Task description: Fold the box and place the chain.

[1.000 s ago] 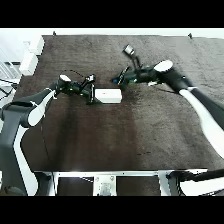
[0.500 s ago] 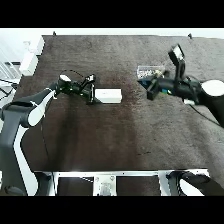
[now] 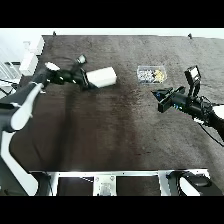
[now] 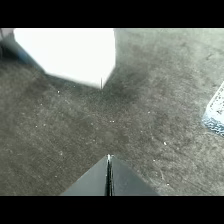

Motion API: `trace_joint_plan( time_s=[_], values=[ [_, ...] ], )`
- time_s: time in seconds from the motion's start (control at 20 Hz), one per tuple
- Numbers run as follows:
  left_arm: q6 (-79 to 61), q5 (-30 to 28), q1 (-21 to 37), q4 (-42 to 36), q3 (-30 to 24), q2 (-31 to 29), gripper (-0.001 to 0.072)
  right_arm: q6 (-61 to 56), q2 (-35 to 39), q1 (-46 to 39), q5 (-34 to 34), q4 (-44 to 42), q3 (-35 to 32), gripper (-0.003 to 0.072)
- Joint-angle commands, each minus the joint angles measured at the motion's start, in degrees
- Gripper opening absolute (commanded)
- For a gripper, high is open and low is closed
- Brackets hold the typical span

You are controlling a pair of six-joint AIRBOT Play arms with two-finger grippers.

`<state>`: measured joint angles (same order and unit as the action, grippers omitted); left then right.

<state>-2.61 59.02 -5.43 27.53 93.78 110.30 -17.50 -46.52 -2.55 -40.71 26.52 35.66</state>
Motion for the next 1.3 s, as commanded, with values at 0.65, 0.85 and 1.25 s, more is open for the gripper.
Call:
trace_joint_plan(
  time_s=[0.65, 0.85, 1.25],
  values=[
    [32.57, -35.56, 22.36, 6.93, -5.46, -5.84, 0.0018, -0.07, 0.37, -0.66, 2.71, -0.68, -0.81, 0.0009],
    [37.24, -40.65, 22.38, 6.78, -5.46, -1.16, 0.0019, -0.07, 0.37, -0.66, 3.48, -1.07, -0.81, 0.0009],
    [36.44, -44.02, 20.74, 6.34, -5.62, 0.92, 0.0019, -0.46, 0.37, -0.66, 3.91, -2.58, -0.81, 0.0009]
  ],
)
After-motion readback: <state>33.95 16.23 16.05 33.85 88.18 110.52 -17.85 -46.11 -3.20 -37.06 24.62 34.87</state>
